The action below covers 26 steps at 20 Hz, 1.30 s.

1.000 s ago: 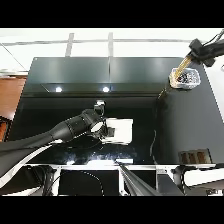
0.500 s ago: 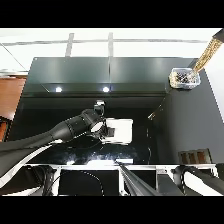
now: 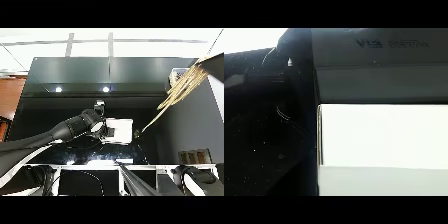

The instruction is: Fold the box and place the chain.

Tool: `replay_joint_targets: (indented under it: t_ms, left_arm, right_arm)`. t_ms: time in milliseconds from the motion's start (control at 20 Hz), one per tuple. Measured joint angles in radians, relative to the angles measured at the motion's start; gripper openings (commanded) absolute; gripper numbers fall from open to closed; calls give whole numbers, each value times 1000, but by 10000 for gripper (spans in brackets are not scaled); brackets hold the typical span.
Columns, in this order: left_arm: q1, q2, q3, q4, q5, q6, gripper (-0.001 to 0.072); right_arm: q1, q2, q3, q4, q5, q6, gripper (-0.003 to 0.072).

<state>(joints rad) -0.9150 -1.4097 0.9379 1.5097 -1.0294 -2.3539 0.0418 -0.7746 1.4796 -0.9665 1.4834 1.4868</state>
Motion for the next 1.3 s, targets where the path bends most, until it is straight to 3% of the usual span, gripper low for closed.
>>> replay_joint_targets:
  t_ms: [300, 750, 1300]
  left_arm:
    - [0, 0, 0, 0, 0, 0, 28]
    - [0, 0, 0, 0, 0, 0, 28]
    - [0, 0, 0, 0, 0, 0, 28]
  right_arm:
    - [163, 23, -15, 167, -37, 17, 37]
    - [354, -27, -44, 168, -135, 39, 37]
    - [488, -60, -441, 115, -294, 54, 37]
